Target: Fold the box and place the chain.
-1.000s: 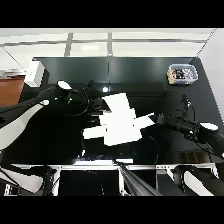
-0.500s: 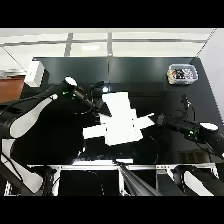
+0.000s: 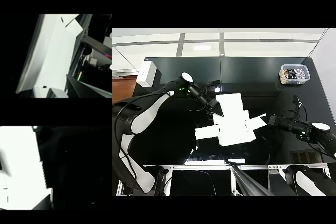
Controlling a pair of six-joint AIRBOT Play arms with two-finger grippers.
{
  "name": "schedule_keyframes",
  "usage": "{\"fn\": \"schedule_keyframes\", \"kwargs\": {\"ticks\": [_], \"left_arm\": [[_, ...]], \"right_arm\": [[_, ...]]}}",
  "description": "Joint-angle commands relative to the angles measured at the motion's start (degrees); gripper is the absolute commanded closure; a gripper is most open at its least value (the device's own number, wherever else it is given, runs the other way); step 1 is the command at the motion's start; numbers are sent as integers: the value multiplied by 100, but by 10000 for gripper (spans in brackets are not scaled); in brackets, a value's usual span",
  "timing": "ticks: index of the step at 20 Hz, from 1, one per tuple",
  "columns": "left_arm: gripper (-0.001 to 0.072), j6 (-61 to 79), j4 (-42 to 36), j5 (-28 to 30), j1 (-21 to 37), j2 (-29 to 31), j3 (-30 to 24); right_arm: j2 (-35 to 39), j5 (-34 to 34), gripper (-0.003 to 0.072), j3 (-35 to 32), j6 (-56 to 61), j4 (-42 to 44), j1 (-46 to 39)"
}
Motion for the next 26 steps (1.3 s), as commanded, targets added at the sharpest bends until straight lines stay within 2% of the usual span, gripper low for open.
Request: {"fn": "schedule_keyframes", "kwargs": {"ticks": [1,6,8,9,11,12,13,14,17,20,22,25,26], "left_arm": [[227,-2,-195,-155,-22,-52,52],[230,-2,-61,-151,-160,-72,52],[493,153,-59,-153,-190,-72,52],[580,225,-59,-149,-188,-74,52],[607,310,-59,-153,-188,-72,52],[677,389,-57,-155,-184,-72,57],[683,431,-57,-157,-173,-72,72],[684,431,-57,-155,-151,-70,105],[686,404,164,-166,-131,35,374],[688,752,603,149,-243,647,219],[688,1624,446,678,-372,1311,-433],[683,3392,-160,2603,-501,2549,-1998],[683,3978,-282,2957,-533,2798,-2347]], "right_arm": [[4,2,672,-4,0,-9,7],[4,4,672,-4,2,-90,7],[4,7,671,-4,2,-90,7],[4,7,671,-4,0,-92,7],[4,4,670,-4,2,-92,7],[4,-7,574,-2,0,-94,4],[4,-22,237,33,2,-107,4],[7,83,-19,203,57,-334,-7],[7,778,-21,1469,1086,-2409,-214],[9,1543,-21,2796,1530,-4406,-334],[7,1611,-21,3228,1526,-4892,-332],[4,1401,-21,3261,1528,-4784,-328],[7,1401,-21,3261,1526,-4712,-326]]}}
